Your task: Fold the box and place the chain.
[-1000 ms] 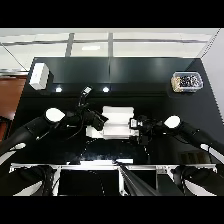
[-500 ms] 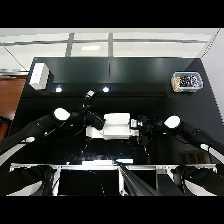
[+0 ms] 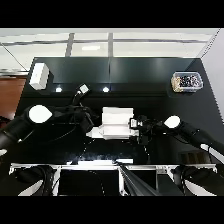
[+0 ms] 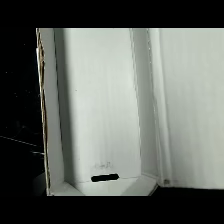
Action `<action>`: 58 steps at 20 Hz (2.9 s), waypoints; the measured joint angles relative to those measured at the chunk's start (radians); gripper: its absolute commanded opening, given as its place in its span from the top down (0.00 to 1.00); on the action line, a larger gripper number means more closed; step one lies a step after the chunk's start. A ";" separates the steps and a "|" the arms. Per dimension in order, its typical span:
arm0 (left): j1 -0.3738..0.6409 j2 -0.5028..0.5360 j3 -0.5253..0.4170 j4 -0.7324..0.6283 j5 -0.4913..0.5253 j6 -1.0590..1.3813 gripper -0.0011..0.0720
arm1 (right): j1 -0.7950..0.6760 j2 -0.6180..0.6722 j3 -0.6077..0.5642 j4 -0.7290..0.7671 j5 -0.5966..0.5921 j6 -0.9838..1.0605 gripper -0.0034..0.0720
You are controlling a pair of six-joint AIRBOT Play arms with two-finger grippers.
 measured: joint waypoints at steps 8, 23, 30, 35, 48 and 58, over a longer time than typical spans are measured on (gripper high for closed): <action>-0.042 0.021 -0.066 0.150 -0.055 0.262 0.01 | 0.000 0.000 0.000 0.000 0.000 0.000 0.69; -0.186 -0.147 -0.089 0.151 0.095 0.381 0.66 | 0.000 0.000 0.000 0.000 0.000 0.000 0.69; -0.190 -0.172 -0.089 0.023 0.113 0.382 0.66 | 0.000 0.000 0.000 0.000 0.000 -0.001 0.69; -0.189 -0.216 -0.090 -0.108 0.151 0.382 0.66 | 0.000 0.000 0.000 -0.001 0.001 -0.002 0.69; -0.191 -0.275 -0.089 -0.177 0.140 0.382 0.76 | 0.000 0.000 0.000 0.000 0.001 0.000 0.69; -0.127 -0.094 -0.090 0.017 0.027 0.145 0.95 | 0.000 0.000 0.000 0.001 -0.002 0.001 0.69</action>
